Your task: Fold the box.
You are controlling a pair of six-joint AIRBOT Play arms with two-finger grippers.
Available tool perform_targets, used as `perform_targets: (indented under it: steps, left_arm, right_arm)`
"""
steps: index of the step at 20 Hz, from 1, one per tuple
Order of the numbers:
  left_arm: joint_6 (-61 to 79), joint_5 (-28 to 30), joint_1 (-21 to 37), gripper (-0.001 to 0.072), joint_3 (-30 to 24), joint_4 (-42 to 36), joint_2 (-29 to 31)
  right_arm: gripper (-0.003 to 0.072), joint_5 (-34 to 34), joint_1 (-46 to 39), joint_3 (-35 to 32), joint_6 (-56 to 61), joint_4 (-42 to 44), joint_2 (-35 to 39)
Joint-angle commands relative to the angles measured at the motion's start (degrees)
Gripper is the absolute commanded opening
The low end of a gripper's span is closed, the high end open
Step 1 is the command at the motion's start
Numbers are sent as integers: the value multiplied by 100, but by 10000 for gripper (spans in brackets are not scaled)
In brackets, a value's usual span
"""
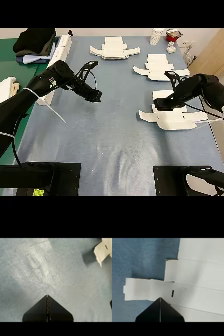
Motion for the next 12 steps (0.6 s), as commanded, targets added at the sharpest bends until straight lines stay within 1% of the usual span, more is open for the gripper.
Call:
perform_targets:
  steps: [1,2,3,4,6,7,8,10,12]
  left_arm:
    - [0,101,-4,14,7,-170,-2]
    - [0,116,-4,14,7,-315,-2]
    - [0,199,-4,14,7,-433,-13]
    - [-2,275,-4,15,7,-562,-26]
    - [-4,297,-4,15,4,-726,-33]
    - [-7,297,-4,16,7,-774,-33]
    - [-4,291,-4,16,4,-813,-33]
    - [-9,275,-4,17,7,-852,-33]
    - [-44,236,-4,19,7,-855,-33]
  right_arm:
    - [90,22,-44,48,616,98,-90]
    - [152,-72,-138,166,789,-181,-129]
    - [248,-247,-315,358,951,-535,-195]
    - [294,-444,-553,592,975,-883,-275]
    - [308,-824,-1193,1093,1143,-1746,-487]
    - [308,-946,-1519,1314,1233,-2280,-599]
    - [308,-951,-1786,1436,1226,-2621,-667]
    - [308,-686,-2243,1502,1224,-3265,-734]
    - [308,-424,-2653,1504,1215,-3528,-844]
